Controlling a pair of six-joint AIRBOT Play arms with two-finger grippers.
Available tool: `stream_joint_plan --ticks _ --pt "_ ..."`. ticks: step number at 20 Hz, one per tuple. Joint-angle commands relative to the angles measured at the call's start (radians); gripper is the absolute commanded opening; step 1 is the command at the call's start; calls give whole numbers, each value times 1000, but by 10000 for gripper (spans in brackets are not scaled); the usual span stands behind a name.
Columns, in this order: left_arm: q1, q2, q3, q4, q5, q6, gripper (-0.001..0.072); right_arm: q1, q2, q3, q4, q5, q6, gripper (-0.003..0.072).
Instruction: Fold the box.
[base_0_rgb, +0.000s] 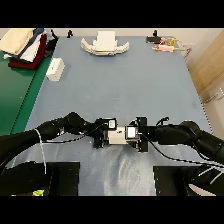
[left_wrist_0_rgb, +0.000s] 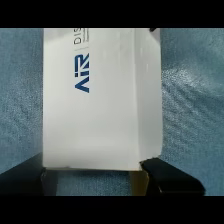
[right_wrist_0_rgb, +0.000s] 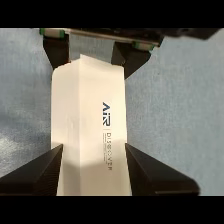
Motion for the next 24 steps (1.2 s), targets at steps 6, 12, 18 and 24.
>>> stream_joint_plan --ticks 6,12,18,24 --pt "-1 0 0 0 0 1 522 15 -25 -1 -22 26 -1 599" --pt "0 0 0 0 0 1 521 15 8 10 -22 32 -19 599" --pt "-1 0 0 0 0 1 521 15 31 10 -28 52 -19 599" --pt "-1 0 0 0 0 1 522 15 31 18 -74 115 -19 524"
